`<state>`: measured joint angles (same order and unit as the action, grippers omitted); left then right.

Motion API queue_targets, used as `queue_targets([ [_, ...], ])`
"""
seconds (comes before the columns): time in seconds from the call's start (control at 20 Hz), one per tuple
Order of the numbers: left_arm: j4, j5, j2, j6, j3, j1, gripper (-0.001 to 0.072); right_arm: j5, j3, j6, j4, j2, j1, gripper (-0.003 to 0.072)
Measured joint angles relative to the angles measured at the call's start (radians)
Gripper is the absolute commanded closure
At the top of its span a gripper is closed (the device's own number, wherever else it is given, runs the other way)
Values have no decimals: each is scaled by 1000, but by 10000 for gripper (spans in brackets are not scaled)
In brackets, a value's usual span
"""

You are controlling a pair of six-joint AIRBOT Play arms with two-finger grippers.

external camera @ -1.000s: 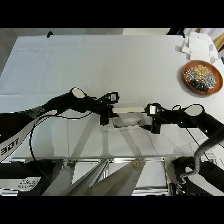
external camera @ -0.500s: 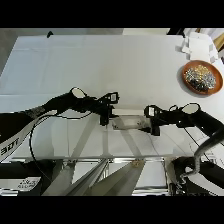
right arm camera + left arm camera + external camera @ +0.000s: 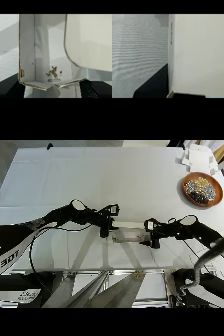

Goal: Fold the box and place the chain.

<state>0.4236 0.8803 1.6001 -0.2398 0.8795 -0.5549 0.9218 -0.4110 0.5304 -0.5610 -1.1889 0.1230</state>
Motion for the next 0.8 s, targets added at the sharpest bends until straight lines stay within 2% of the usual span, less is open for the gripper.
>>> queue_targets([
  [0.55, 0, 0, 0, 0, 0, 0, 702, -24, -19, 32, 23, -58, 47, 58],
  [0.6, 0, 0, 0, 0, 0, 0, 702, -25, -19, 34, 23, -62, 50, 130],
  [0.7, 0, 0, 0, -1, 0, 0, 702, -28, -20, 35, 24, -66, 53, 173],
  [0.8, 0, 0, 0, -1, 0, 0, 702, -30, -20, 35, 24, -69, 55, 287],
])
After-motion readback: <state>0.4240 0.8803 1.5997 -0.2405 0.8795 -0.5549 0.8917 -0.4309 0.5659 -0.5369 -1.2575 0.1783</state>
